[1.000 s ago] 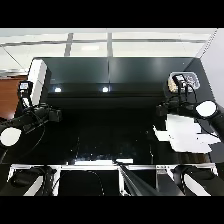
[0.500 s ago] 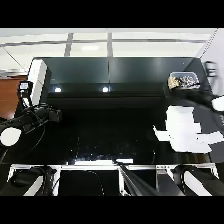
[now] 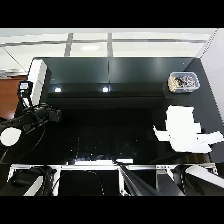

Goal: Fold the box and place the chain.

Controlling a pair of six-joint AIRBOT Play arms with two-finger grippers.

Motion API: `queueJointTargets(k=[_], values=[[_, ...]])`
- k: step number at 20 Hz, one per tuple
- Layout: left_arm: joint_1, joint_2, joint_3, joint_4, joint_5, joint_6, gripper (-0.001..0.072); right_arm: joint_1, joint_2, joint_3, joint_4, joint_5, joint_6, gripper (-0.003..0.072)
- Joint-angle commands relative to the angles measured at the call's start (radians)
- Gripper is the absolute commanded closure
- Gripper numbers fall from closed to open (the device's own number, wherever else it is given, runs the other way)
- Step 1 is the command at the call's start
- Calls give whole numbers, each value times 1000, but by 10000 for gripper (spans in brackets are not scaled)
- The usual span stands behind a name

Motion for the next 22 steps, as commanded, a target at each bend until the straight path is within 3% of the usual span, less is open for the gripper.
queueJointTargets(k=[1,2,5,6,8,9,14,18,22], values=[[0,1,0,0,0,0,683,-56,-165,23,9,311,-190,-20],[0,1,0,0,0,0,683,-37,-190,23,5,318,-196,-19],[0,1,0,0,0,0,683,28,-194,45,6,299,-234,293],[0,1,0,0,0,0,683,45,-194,65,6,311,-237,445],[0,1,0,0,0,0,683,73,-190,106,16,353,-238,641],[0,1,0,0,0,0,683,87,-180,109,34,369,-239,670],[0,1,0,0,0,0,683,209,-101,98,145,407,-194,671],[0,1,0,0,-1,0,683,360,60,-7,407,270,-139,671],[-2,-16,-2,-26,0,0,683,579,280,-271,651,62,-131,671]])
